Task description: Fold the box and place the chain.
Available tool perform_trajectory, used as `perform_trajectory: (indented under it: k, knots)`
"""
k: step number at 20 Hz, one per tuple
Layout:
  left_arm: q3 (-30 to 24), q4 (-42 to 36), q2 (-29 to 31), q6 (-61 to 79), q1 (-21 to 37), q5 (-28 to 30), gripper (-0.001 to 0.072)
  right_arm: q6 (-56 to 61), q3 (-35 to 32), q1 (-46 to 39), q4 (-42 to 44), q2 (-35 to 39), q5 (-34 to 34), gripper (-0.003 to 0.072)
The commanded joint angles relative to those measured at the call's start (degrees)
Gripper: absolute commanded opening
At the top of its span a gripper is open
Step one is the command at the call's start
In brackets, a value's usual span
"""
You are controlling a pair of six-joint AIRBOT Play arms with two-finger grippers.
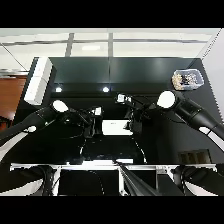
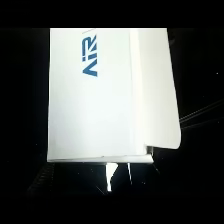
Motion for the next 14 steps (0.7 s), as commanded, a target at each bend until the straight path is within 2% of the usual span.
perform_trajectory:
  k: [1,5,6,9,10,11,14]
  knots:
    - [0.00,0.00,-0.02,-0.02,0.00,0.11,0.0347,-1.05,0.04,0.07,-0.59,0.04,1.95,0.0563]
    - [0.00,0.00,-0.02,-0.02,0.00,0.11,0.0347,-1.03,0.02,0.07,-0.61,0.04,3.54,0.0566]
    - [0.00,0.00,-0.02,-0.02,0.00,0.09,0.0347,-0.90,0.02,0.07,-0.61,0.04,3.45,0.0675]
    - [0.00,0.00,-0.02,-0.02,0.00,0.09,0.0347,-0.90,0.02,0.07,-0.63,0.04,2.73,0.0688]
    - [0.00,0.00,-0.02,-0.02,0.00,0.11,0.0347,-0.90,0.02,0.07,-0.63,0.04,2.69,0.0647]
    - [0.00,0.00,-0.02,-0.02,0.00,0.11,0.0347,-0.90,0.02,0.07,-0.76,0.00,2.56,0.0647]
    - [0.00,0.00,-0.02,-0.02,0.00,0.11,0.0347,-0.44,0.02,0.07,-2.14,0.00,1.92,0.0401]
